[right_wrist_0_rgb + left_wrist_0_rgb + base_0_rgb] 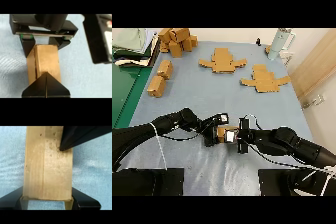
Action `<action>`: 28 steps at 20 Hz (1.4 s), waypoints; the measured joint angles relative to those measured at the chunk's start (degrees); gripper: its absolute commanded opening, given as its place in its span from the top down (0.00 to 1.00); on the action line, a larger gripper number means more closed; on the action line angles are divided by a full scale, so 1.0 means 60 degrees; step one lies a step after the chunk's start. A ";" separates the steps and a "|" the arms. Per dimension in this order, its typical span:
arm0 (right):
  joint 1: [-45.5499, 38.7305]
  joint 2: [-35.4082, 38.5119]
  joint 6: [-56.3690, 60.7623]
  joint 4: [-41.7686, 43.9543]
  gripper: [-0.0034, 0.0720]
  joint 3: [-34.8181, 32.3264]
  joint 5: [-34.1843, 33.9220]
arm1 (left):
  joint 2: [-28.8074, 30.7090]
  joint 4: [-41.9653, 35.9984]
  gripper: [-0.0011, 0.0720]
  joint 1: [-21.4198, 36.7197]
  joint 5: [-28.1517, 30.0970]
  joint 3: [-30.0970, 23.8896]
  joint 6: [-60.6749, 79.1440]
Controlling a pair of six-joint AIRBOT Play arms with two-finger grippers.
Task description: Fold the box.
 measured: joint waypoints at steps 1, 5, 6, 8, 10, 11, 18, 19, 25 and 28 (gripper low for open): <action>0.0000 -0.0011 0.0000 0.0036 0.95 -0.0029 -0.0058 | 0.0000 0.0000 0.33 0.0000 0.0000 0.0000 0.0000; 0.0000 -0.0018 0.0000 0.0113 0.95 -0.0087 -0.0080 | 0.0000 0.0000 0.33 0.0000 0.0000 0.0000 0.0000; 0.0000 -0.0018 0.0000 0.0120 0.95 -0.0091 -0.0084 | 0.0000 0.0000 0.33 0.0000 0.0000 0.0000 0.0000; 0.0000 -0.0018 0.0000 0.0135 0.95 -0.0098 -0.0091 | 0.0000 0.0000 0.33 0.0000 0.0000 0.0000 0.0000; 0.0000 -0.0026 0.0000 0.0142 0.95 -0.0098 -0.0102 | 0.0000 0.0000 0.33 0.0000 0.0000 0.0000 0.0000; 0.0000 -0.0051 0.0000 0.0142 0.95 -0.0098 -0.0102 | 0.0000 0.0000 0.33 0.0000 0.0000 0.0000 0.0000; 0.0000 -0.0255 0.0000 0.0146 0.95 -0.0098 -0.0098 | 0.0000 0.0004 0.33 0.0000 0.0000 0.0000 0.0000; 0.0000 -0.0229 0.0000 0.0146 0.95 -0.0102 -0.0117 | 0.0000 0.0000 0.33 0.0000 0.0000 0.0000 0.0000; 0.0000 0.0273 0.0000 0.0138 0.95 -0.0109 -0.0138 | 0.0000 -0.0004 0.33 0.0000 0.0000 0.0000 -0.0004; 0.0000 0.0364 0.0000 0.0113 0.95 -0.0109 -0.0135 | 0.0000 -0.0004 0.33 0.0000 0.0000 0.0000 -0.0004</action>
